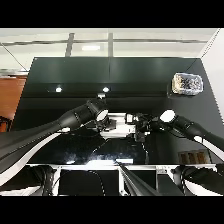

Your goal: Fold the box and place the chain.

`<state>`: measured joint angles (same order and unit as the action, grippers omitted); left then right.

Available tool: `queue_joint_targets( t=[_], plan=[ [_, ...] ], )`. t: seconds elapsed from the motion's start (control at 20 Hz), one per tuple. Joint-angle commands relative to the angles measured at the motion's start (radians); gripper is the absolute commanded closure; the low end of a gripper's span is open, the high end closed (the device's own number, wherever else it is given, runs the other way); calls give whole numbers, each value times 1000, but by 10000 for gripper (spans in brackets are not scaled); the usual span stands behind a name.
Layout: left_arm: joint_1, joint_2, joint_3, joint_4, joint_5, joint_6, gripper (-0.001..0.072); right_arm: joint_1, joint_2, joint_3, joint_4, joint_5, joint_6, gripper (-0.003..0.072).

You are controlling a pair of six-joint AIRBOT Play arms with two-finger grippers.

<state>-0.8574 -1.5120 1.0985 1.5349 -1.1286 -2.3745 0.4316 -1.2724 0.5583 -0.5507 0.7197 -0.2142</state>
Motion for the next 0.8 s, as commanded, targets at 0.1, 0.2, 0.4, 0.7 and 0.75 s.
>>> queue_joint_targets(
  t=[0.1,0.2,0.4,0.7,0.75],
  plan=[
    [1,-1,2,5,1,-19,684,0,-1,0,0,0,1,560],
    [1,-1,2,5,1,-16,684,0,-1,0,0,1,1,560],
    [1,-1,2,5,1,-12,684,0,0,0,0,-14,36,355],
    [1,1,2,11,-3,-8,684,-2,101,3,-147,25,136,-34],
    [1,1,2,16,-3,-8,684,-2,130,3,-200,41,158,-34]
  ],
)
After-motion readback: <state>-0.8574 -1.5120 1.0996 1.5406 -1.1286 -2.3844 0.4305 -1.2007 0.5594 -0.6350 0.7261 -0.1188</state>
